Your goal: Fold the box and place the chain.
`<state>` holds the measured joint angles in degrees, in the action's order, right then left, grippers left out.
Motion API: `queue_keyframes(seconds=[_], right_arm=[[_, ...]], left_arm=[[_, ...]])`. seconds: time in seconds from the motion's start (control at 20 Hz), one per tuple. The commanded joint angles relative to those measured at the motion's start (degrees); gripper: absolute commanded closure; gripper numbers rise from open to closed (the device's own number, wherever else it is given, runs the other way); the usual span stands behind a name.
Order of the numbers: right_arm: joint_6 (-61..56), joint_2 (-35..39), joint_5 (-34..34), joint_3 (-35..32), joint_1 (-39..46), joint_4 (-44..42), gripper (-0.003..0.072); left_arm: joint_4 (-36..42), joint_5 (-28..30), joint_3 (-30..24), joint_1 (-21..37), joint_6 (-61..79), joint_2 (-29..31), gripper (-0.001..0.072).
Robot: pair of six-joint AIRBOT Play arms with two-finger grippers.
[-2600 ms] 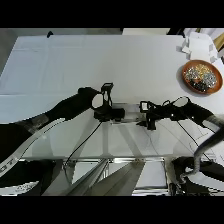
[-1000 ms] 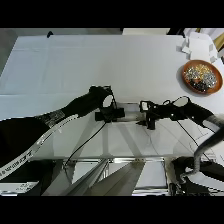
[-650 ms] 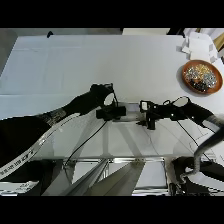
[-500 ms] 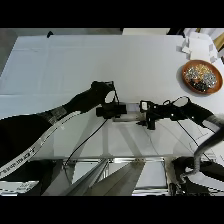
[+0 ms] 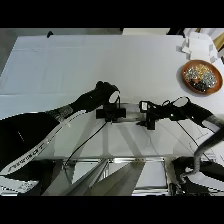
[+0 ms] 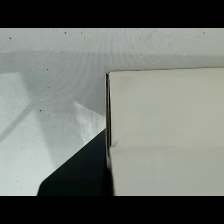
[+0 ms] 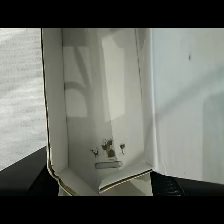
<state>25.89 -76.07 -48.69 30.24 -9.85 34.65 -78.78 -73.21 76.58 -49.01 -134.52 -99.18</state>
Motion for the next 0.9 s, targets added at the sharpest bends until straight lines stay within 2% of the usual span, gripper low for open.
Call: queue_keyframes(seconds=[0.0,0.15,0.2,0.3,0.35,0.6,0.85], right_arm=[[0.1,0.1,0.0,0.0,0.0,0.1,0.0291],[0.1,0.1,0.0,0.0,0.0,0.0,0.0291],[0.1,0.1,0.0,0.0,0.0,0.0,0.0291],[0.1,0.1,0.0,0.0,0.0,0.0,0.0291],[0.1,0.1,0.0,0.0,0.0,0.0,0.0291],[0.1,0.1,0.0,0.0,0.0,0.0,0.0291],[0.1,0.1,0.0,0.0,0.0,0.0,0.0291]], left_arm=[[-0.4,-0.7,0.1,-0.1,0.1,-0.3,0.0710],[-0.4,-0.5,0.1,-0.1,0.1,-0.3,0.0708],[-0.4,-0.5,0.1,-0.1,0.2,-0.3,0.0664],[-0.4,-0.6,0.1,-0.1,0.2,-0.2,0.0420],[-0.3,-0.8,0.1,-0.1,0.2,-0.2,0.0386],[0.2,-2.8,0.1,2.2,3.8,2.0,0.0359],[6.1,-4.7,0.1,8.2,19.3,7.7,0.0359]])
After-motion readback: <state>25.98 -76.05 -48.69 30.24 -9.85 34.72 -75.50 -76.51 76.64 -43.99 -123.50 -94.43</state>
